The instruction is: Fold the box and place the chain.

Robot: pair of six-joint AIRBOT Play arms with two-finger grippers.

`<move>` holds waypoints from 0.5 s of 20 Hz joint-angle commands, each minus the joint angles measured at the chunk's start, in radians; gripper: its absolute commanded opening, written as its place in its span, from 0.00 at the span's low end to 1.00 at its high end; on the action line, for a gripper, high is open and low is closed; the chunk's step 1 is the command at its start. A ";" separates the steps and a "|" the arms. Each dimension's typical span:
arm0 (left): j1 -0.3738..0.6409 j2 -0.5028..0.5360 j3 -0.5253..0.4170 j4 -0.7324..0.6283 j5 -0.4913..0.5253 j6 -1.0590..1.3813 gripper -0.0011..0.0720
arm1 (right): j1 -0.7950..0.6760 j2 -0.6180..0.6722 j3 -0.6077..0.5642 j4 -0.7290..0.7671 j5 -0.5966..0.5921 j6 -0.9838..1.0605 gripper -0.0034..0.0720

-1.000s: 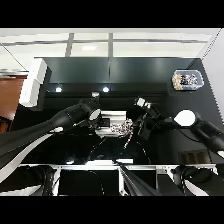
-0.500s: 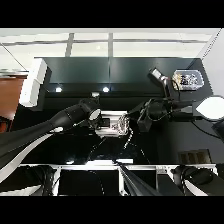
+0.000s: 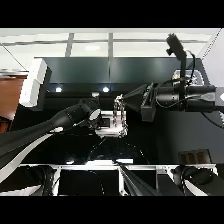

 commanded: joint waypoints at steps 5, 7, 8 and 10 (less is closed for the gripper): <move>0.001 -0.001 0.000 0.000 0.001 0.000 0.06 | 0.003 -0.060 -0.054 -0.094 0.068 0.066 0.07; 0.001 -0.001 0.000 0.000 0.001 0.000 0.06 | 0.003 -0.108 -0.121 -0.100 0.057 0.066 0.07; 0.001 -0.001 0.000 0.000 0.001 0.000 0.06 | 0.003 -0.136 -0.152 -0.102 0.048 0.065 0.07; 0.001 -0.001 0.000 0.000 0.001 0.000 0.06 | 0.004 -0.187 -0.199 -0.101 0.031 0.065 0.07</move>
